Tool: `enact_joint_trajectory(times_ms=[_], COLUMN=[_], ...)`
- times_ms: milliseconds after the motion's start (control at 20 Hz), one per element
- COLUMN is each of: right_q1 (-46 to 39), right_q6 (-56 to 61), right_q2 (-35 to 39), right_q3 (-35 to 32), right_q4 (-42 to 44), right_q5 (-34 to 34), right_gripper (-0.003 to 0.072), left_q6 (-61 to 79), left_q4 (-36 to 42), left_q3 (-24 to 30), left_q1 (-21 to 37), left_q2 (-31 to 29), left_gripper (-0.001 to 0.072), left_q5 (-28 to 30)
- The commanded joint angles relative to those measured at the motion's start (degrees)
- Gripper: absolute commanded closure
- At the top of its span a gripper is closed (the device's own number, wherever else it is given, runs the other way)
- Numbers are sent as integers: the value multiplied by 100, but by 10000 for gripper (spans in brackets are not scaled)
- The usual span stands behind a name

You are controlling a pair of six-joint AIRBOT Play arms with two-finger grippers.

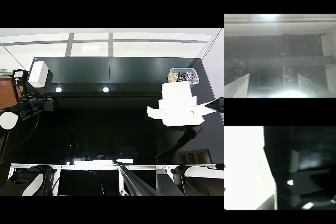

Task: Fold the box and place the chain.

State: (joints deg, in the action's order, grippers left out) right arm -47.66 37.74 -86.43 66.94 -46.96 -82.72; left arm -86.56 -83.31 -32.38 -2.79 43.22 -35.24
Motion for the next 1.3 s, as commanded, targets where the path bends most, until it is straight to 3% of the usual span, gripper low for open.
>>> enact_joint_trajectory(times_ms=[0, 200, 300, 450, 600, 700, 800, 950, 1100, 1250], right_q1=[365, 1106, 1810, 3440, 5206, 5965, 6334, 6516, 6529, 6529], right_q6=[-28, -334, -382, -389, -389, -389, -389, -389, -389, -389], right_q2=[933, 2240, 2918, 3414, 3432, 3432, 3432, 3432, 3432, 3432], right_q3=[-1248, -3104, -4089, -4957, -5095, -5095, -5095, -5095, -5095, -5093], right_q4=[815, 2210, 3005, 3637, 3998, 4098, 4098, 4094, 4094, 4094], right_q5=[-92, 505, 1353, 2815, 4304, 4903, 5082, 5038, 4929, 4916], right_gripper=[670, 670, 670, 670, 669, 669, 669, 669, 669, 669], left_q6=[4, 4, 157, 640, 1504, 1770, 1934, 2964, 3803, 4199], left_q4=[4, 612, 1088, 2079, 3683, 4129, 4262, 5086, 5925, 5952], left_q3=[-2, -2, -2, -85, -411, -717, -977, -1274, -1506, -1751], left_q1=[-4, -4, -92, -584, -793, -774, -769, -769, -767, -772], left_q2=[4, 7, 83, 522, 1307, 1937, 2562, 3512, 4168, 4669], left_gripper=[1, 1, 1, 1, 1, 1, 1, 1, 1, 1], left_q5=[-133, -247, -282, -293, -675, -1193, -1770, -2715, -3001, -3589])
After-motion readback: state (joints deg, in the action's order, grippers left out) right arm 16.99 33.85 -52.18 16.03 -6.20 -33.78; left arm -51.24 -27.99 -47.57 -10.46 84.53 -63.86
